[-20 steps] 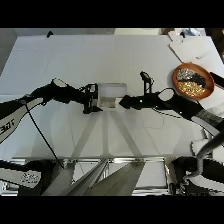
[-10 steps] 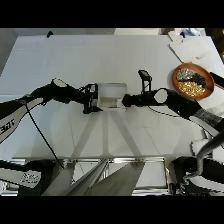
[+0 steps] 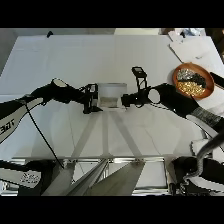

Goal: Fold the box and place the chain.

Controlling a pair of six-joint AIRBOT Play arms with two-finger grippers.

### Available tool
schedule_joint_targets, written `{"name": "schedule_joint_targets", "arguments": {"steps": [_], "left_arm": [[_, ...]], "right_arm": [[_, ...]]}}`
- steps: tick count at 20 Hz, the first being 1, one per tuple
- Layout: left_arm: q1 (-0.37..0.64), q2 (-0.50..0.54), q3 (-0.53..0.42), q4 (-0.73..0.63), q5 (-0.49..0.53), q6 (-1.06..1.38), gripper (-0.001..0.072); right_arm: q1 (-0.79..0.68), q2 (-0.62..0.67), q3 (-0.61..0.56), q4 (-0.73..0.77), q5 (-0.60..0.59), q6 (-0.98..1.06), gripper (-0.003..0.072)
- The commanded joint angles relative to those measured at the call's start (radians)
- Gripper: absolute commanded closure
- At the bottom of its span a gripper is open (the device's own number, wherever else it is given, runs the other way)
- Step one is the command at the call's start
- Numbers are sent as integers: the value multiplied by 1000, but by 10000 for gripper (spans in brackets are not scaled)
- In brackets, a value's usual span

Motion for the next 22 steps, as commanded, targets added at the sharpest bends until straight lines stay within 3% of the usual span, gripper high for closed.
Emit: {"name": "schedule_joint_targets", "arguments": {"steps": [1,11,17,20,22], "left_arm": [[0,0,0,0,0,0,495],[0,0,0,0,0,0,495],[0,0,0,0,0,0,495],[0,0,0,0,0,0,495],[0,0,0,0,0,0,495]], "right_arm": [[20,-29,7,-44,23,60,227],[32,-69,71,-107,39,176,279],[82,-168,199,-201,178,280,289],[119,-239,289,-277,292,340,348],[140,-273,327,-340,364,437,348]]}}
